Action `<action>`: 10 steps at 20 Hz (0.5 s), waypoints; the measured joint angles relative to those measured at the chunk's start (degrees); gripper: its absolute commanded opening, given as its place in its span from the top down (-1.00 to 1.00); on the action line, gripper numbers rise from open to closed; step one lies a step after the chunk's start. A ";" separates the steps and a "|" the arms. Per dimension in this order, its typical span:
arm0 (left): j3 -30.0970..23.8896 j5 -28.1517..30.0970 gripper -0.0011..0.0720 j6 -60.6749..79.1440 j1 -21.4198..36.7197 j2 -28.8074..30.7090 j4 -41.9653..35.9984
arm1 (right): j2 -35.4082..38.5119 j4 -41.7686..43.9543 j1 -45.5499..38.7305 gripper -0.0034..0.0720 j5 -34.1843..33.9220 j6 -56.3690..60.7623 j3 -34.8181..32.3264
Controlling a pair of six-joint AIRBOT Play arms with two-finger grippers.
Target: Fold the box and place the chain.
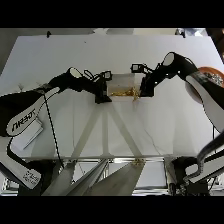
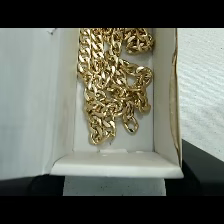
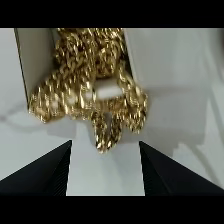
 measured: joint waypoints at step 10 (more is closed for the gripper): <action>0.00 0.00 -0.11 0.00 0.00 0.00 0.02 | -2.34 -5.25 4.85 0.85 -4.22 -1.73 0.11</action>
